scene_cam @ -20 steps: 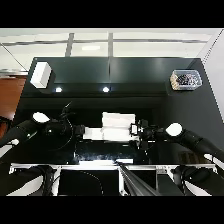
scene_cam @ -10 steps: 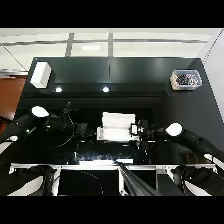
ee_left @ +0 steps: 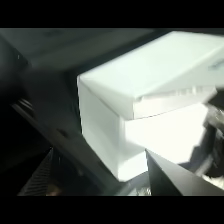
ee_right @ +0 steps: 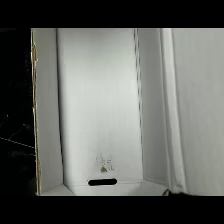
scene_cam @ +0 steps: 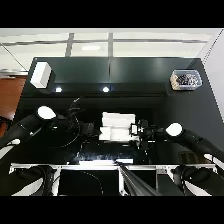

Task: Fold the box and place the chain.

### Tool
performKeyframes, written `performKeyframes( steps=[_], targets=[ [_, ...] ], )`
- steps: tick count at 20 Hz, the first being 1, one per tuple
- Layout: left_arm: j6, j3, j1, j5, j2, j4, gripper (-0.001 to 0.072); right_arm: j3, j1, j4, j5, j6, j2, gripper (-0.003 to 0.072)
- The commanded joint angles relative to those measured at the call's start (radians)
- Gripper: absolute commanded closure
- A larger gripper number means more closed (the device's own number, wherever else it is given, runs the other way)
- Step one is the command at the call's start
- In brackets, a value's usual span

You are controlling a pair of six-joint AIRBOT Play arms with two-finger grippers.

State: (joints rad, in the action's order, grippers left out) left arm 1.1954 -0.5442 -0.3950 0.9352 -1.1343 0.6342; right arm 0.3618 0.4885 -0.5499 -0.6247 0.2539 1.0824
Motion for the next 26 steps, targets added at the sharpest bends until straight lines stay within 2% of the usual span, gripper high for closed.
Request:
performKeyframes(
  steps=[1, 4, 11, 14, 17, 19, 21, 26],
  targets=[
    [0.126, -0.002, -0.119, -0.183, 0.002, 0.046, 0.0011, 0.000, 0.001, 0.000, 0.001, 0.000, 0.001, 0.0161],
    [0.164, -0.002, -0.166, -0.233, 0.002, 0.047, 0.0011, -0.001, 0.001, 0.000, 0.001, 0.000, 0.001, 0.0161],
    [0.259, -0.005, -0.182, -0.240, 0.002, 0.077, 0.0013, -0.001, 0.001, 0.000, 0.001, 0.000, 0.001, 0.0162],
    [0.453, -0.053, -0.246, -0.235, 0.002, 0.287, 0.0013, 0.000, 0.001, 0.000, 0.002, -0.001, 0.001, 0.0162],
    [0.774, -0.124, -0.338, -0.222, 0.001, 0.560, 0.0013, 0.000, 0.001, 0.000, 0.002, -0.001, 0.001, 0.0161],
    [0.943, -0.161, -0.397, -0.190, -0.004, 0.697, 0.0013, 0.000, 0.001, 0.000, 0.002, -0.001, 0.001, 0.0162],
    [1.030, -0.186, -0.443, -0.179, -0.014, 0.766, 0.0016, 0.000, 0.001, 0.000, 0.002, -0.001, 0.001, 0.0162],
    [1.090, -0.237, -0.496, -0.083, -0.064, 0.829, 0.0023, -0.001, 0.001, 0.000, 0.002, -0.001, 0.001, 0.0161]
  ],
)
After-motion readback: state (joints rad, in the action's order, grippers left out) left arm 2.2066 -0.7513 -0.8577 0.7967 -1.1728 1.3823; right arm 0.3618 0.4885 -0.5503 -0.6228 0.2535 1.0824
